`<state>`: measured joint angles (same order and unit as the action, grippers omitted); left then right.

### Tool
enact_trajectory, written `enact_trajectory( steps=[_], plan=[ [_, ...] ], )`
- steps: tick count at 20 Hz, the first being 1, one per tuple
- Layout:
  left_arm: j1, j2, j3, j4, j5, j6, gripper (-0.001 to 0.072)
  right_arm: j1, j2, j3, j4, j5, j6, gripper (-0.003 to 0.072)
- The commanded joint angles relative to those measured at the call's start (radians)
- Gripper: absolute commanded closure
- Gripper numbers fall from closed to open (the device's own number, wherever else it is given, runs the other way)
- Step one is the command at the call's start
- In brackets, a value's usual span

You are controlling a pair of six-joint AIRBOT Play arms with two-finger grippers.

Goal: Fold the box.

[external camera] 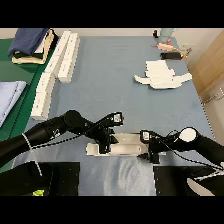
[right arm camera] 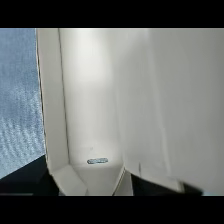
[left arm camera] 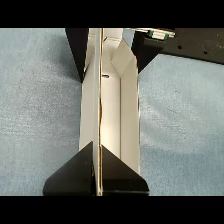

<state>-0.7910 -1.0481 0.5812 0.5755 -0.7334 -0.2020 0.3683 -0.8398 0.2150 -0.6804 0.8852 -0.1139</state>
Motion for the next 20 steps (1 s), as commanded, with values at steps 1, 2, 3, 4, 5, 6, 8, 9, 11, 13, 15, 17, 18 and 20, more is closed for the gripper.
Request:
enact_trajectory(
  steps=[1,2,3,4,5,6,8,9,11,13,15,17,18,20],
  plan=[
    [0.0,0.0,0.0,0.0,0.0,0.0,0.0692,0.0,0.0,0.001,0.0,-0.004,0.0,0.0095],
    [0.0,0.0,0.0,0.0,0.0,0.0,0.0692,0.0,0.0,0.001,0.0,-0.004,0.0,0.0094],
    [0.0,0.0,0.0,0.0,0.0,0.0,0.0692,0.0,0.0,0.001,0.0,-0.005,0.0,0.0094],
    [0.0,0.0,0.0,0.001,0.003,0.004,0.0692,0.0,0.0,0.001,0.0,-0.005,0.0,0.0095],
    [0.0,0.0,0.0,0.001,0.016,0.003,0.0692,0.0,0.0,0.001,0.0,-0.004,0.0,0.0095],
    [0.0,0.0,0.0,0.0,0.02,0.003,0.0692,0.0,0.0,0.001,0.0,-0.005,0.0,0.0094],
    [0.0,0.0,0.0,0.0,0.035,0.003,0.0692,0.0,0.0,0.001,0.0,-0.004,0.0,0.0094],
    [0.0,0.0,0.0,0.0,0.035,0.003,0.0692,0.0,0.0,0.001,0.0,-0.005,0.0,0.0094],
    [-0.001,0.0,0.0,-0.002,0.034,0.003,0.0692,0.0,0.0,0.001,0.0,-0.005,0.0,0.0095],
    [-0.001,0.0,0.0,-0.004,0.033,0.003,0.0692,0.0,0.0,0.001,0.0,-0.005,0.0,0.0095],
    [-0.001,0.0,0.0,-0.004,0.021,0.002,0.0692,0.0,0.0,0.001,0.0,-0.005,0.0,0.0094],
    [-0.001,0.0,0.0,-0.004,0.016,0.002,0.0692,0.0,0.0,0.001,0.0,-0.004,0.0,0.0094],
    [-0.001,0.0,0.0,-0.004,0.015,-0.001,0.0691,0.0,0.0,0.001,0.0,-0.004,0.0,0.0095],
    [-0.001,0.0,0.0,-0.004,0.015,-0.001,0.069,0.0,0.0,0.001,0.0,-0.005,0.0,0.0094]
  ],
)
